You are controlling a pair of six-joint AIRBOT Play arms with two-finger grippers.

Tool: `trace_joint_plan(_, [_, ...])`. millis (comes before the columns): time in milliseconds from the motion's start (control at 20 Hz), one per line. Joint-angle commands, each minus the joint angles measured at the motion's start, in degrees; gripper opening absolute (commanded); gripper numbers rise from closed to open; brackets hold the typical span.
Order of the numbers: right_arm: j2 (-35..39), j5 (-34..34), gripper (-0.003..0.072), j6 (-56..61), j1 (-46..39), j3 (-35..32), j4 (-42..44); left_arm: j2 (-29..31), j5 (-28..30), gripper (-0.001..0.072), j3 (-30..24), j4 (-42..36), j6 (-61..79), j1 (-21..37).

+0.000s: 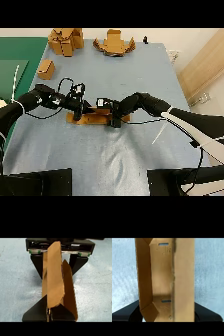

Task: Fold the box.

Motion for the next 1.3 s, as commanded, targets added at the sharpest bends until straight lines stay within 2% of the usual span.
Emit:
trace_joint_plan(0, [-0.09, 3.50, 0.0681, 0.04, -0.02, 0.13, 2.08, 0.00, 0.02, 0.0013, -0.02, 0.13, 0.00, 0.02])
trace_joint_plan(150, [-0.55, 4.61, 0.0680, 0.02, -0.02, 0.13, 2.64, 0.00, 0.22, 0.0013, -0.02, 0.09, -0.02, 0.02])
trace_joint_plan(350, [-1.86, -0.83, 0.0680, 0.15, -0.02, 0.13, 2.82, 0.00, 1.46, 0.0013, -0.02, 0.09, -0.61, 0.02])
trace_joint_plan(1000, [-2.58, 0.44, 0.0668, 1.75, -0.11, 0.13, 2.86, 0.00, 2.47, 0.0015, 0.00, 0.07, -2.62, 0.02])
trace_joint_plan(1050, [-2.58, 0.46, 0.0668, 1.75, -0.13, 0.13, 2.86, 0.02, 2.47, 0.0059, 0.11, 0.07, -2.62, 0.02])
trace_joint_plan(1100, [-2.58, 0.46, 0.0669, 1.75, -0.13, 0.13, 2.86, 0.09, 2.56, 0.0319, 0.11, 0.00, -2.89, 0.02])
trace_joint_plan(1150, [-2.58, 0.46, 0.0668, 1.75, -0.13, 0.13, 2.86, 0.13, 3.19, 0.0485, 0.11, -0.85, -4.50, 0.02])
trace_joint_plan(1250, [-2.58, 0.46, 0.0668, 1.75, -0.13, 0.13, 2.84, 0.13, 3.74, 0.0484, 0.57, -1.25, -6.62, 0.15])
